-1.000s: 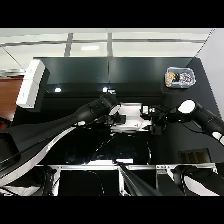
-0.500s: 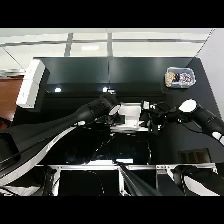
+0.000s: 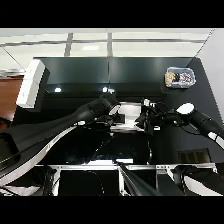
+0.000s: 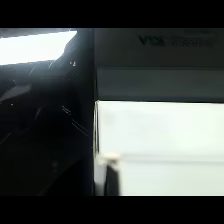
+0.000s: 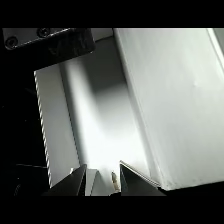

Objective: Fold the box and place the chain.

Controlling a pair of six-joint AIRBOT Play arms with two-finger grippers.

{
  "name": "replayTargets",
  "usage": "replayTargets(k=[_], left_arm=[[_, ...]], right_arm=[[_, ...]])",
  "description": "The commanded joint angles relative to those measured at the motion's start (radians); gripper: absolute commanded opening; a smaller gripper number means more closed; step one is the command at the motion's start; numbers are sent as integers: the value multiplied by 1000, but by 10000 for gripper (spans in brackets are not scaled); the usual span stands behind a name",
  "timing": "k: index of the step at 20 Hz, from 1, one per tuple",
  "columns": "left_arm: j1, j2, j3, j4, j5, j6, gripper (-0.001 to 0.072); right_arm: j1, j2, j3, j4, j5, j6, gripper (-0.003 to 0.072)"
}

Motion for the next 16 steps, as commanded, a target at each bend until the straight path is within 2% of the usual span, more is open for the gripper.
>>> replayTargets(k=[1, 5, 6, 7, 8, 10, 11, 12, 13, 14, 15, 16], left_arm=[[2, 0, 1, 0, 16, 0, 26], [6, 0, 1, 0, 14, 0, 26], [6, 0, 1, 0, 14, 0, 26], [6, 0, 1, 0, 15, 0, 26], [6, 0, 1, 0, 15, 0, 26], [6, 0, 1, 0, 14, 0, 26], [6, 0, 1, 0, 14, 0, 26], [6, 0, 1, 0, 14, 0, 26], [6, 0, 1, 0, 14, 0, 26], [6, 0, 1, 0, 14, 0, 26], [6, 0, 1, 0, 15, 0, 26], [6, 0, 1, 0, 14, 0, 26]], right_arm=[[1, -4, -3, 14, -11, -1, 239], [1, -4, -3, 13, -44, -2, 237], [1, -4, -3, 13, -45, -2, 168], [1, -4, -3, 14, -45, -2, 131], [1, -4, -3, 14, -45, -2, 147], [1, -4, -3, 17, -55, -2, 485], [1, -4, -3, 16, -51, -1, 453], [1, -4, -3, 17, -42, -1, 208], [1, -4, -3, 18, -40, -1, 190], [1, -4, -3, 21, -42, -1, 356], [1, -4, -3, 20, -36, 0, 345], [1, -4, -3, 16, -28, 6, 193]])
